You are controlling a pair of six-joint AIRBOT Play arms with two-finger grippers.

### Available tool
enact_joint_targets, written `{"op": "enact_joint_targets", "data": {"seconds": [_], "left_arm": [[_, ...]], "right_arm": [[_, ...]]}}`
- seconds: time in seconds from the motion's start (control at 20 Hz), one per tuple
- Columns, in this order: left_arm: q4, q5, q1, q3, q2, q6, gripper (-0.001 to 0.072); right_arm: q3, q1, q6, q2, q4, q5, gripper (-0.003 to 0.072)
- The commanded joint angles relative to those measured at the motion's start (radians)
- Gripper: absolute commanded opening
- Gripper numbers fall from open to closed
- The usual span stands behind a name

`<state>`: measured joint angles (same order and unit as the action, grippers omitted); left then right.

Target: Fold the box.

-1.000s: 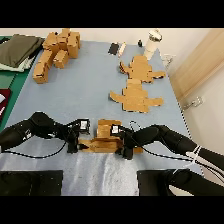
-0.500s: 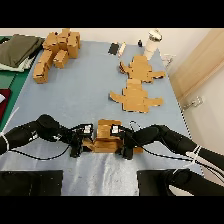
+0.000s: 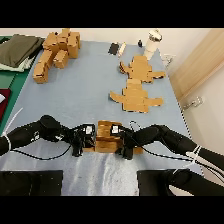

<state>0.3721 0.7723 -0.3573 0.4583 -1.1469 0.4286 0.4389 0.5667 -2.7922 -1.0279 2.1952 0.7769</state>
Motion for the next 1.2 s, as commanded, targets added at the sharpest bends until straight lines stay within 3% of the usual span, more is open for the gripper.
{"op": "enact_joint_targets", "data": {"seconds": [0.0, 0.65, 0.7, 0.75, 0.8, 0.85, 1.15], "left_arm": [[-0.056, -0.011, -0.005, 0.0, -0.001, 0.043, 0.0112], [-0.156, -0.015, -0.048, -0.019, -0.002, 0.137, 0.0109], [-0.155, -0.015, -0.048, -0.019, -0.002, 0.136, 0.0135], [-0.156, -0.013, -0.048, -0.019, -0.002, 0.136, 0.0245], [-0.156, -0.009, -0.048, -0.019, -0.002, 0.134, 0.041], [-0.156, -0.003, -0.048, -0.019, -0.002, 0.131, 0.0493], [-0.155, 0.028, -0.048, -0.022, -0.001, 0.133, 0.0507]], "right_arm": [[0.0, 0.001, 0.0, 0.0, 0.0, 0.0, 0.053], [0.0, 0.001, 0.0, 0.0, 0.0, 0.0, 0.053], [0.0, 0.001, 0.0, 0.0, 0.0, 0.0, 0.053], [0.0, 0.001, 0.0, 0.0, 0.0, 0.0, 0.053], [0.0, 0.001, 0.0, 0.0, 0.0, 0.0, 0.053], [0.0, 0.001, 0.0, 0.0, 0.0, 0.0, 0.053], [0.0, 0.001, 0.0, 0.0, 0.0, 0.0, 0.053]]}}
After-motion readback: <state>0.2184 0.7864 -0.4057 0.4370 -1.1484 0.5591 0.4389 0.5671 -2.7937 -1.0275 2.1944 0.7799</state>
